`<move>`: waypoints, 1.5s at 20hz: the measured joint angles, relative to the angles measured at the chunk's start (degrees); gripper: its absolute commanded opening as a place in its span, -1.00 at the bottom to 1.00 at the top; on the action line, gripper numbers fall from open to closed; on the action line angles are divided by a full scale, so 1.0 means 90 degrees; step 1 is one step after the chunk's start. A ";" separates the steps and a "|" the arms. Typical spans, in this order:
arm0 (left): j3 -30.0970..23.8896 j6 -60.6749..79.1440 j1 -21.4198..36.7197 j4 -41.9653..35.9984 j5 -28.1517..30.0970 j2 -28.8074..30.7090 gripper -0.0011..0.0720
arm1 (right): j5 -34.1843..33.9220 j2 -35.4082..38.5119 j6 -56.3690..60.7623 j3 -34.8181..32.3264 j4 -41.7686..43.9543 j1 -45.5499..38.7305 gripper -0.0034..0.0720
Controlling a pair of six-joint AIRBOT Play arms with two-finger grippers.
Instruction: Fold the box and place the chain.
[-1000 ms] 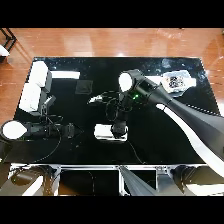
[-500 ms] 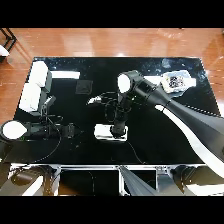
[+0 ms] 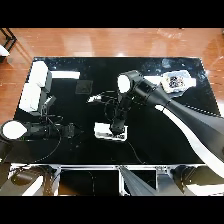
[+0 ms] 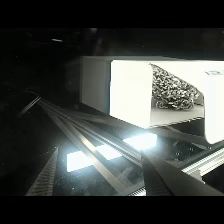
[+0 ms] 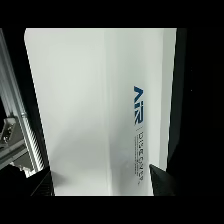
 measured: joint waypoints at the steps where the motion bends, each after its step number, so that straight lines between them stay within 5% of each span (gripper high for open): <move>1: 0.0000 0.0000 0.0000 0.0000 0.0000 0.0000 0.75 | -0.0032 0.0000 0.0000 0.0000 -0.0019 0.0000 0.94; 15: 0.0000 -0.0036 0.0000 0.0027 0.0083 0.0000 0.75 | -0.0510 0.0000 0.0143 0.0000 -0.0525 0.0272 0.94; 26: 0.0000 -0.0976 0.0338 0.0656 0.0770 0.0000 0.75 | -0.0719 -0.0056 0.0384 -0.0002 -0.0792 0.0437 0.93; 28: 0.0000 -0.1008 0.0624 0.0726 0.0872 -0.0002 0.75 | -0.0755 -0.0053 0.0386 -0.0002 -0.0855 0.0442 0.30; 30: 0.0000 -0.0988 0.0908 0.0770 0.0901 -0.0002 0.75 | -0.0804 -0.0056 0.0408 -0.0002 -0.0899 0.0442 0.23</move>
